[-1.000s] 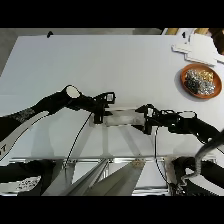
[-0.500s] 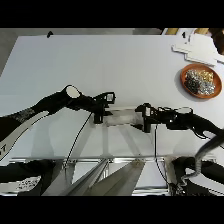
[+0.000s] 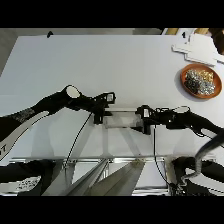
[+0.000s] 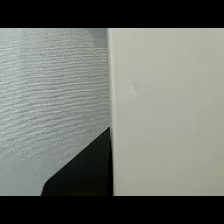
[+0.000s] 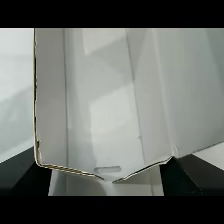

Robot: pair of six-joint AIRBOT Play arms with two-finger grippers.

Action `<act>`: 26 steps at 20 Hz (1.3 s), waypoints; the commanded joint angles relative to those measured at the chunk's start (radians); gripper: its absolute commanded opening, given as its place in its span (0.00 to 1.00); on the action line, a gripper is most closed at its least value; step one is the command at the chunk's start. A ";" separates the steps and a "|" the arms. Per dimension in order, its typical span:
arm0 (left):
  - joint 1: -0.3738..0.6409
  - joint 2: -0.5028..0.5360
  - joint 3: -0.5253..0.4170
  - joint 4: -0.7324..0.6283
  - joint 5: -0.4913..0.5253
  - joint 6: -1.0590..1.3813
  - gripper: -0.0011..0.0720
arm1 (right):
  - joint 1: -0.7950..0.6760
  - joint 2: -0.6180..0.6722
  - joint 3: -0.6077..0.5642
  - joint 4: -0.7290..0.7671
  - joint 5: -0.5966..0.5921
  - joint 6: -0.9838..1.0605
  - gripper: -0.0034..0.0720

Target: Fold the box and place the chain.

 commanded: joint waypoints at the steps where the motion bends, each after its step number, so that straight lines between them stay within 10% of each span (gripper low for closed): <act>1: 0.000 0.000 0.000 0.000 0.003 -0.001 0.03 | 0.021 -0.001 0.002 -0.026 -0.016 0.010 0.89; 11: 0.000 0.000 0.000 0.000 0.004 -0.001 0.03 | 0.052 -0.002 0.004 0.003 -0.059 -0.002 0.87; 20: 0.000 0.000 0.000 0.000 0.004 -0.001 0.03 | 0.053 -0.002 0.004 0.008 -0.064 -0.002 0.57; 26: 0.000 0.000 0.000 0.000 0.004 -0.001 0.03 | 0.052 -0.002 0.004 0.007 -0.064 -0.001 0.57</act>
